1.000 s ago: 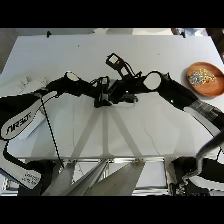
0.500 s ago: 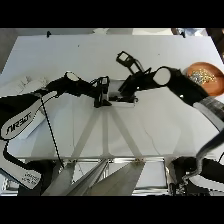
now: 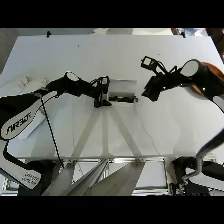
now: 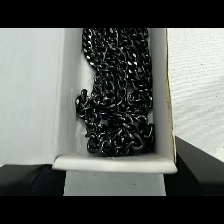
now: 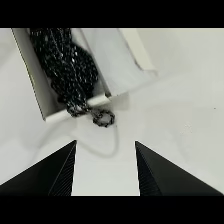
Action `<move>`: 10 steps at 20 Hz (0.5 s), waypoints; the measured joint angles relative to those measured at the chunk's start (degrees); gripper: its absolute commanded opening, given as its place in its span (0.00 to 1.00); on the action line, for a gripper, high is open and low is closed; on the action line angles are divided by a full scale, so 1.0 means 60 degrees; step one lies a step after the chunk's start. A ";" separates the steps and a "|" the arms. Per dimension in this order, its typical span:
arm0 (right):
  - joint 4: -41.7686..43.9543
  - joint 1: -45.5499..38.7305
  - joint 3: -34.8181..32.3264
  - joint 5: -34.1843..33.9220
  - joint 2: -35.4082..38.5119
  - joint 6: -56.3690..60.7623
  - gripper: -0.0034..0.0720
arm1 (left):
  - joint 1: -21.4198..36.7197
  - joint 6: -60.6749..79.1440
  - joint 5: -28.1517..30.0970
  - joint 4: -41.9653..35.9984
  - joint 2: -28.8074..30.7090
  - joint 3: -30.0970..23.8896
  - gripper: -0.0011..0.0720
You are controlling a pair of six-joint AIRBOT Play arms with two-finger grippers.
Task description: Fold the box and place the chain.
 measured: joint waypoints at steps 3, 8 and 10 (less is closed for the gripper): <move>0.0295 -0.0069 -0.0113 -0.0102 -0.0652 -0.1322 0.67 | 0.0000 0.0000 -0.0004 0.0000 0.0000 0.0000 0.70; 0.0729 0.0335 -0.0175 -0.0667 -0.1654 -0.2983 0.67 | 0.0000 0.0000 -0.0004 0.0000 0.0000 0.0000 0.70; 0.0787 0.0539 -0.0178 -0.0991 -0.1993 -0.3289 0.65 | 0.0000 0.0000 -0.0004 0.0000 0.0000 0.0000 0.70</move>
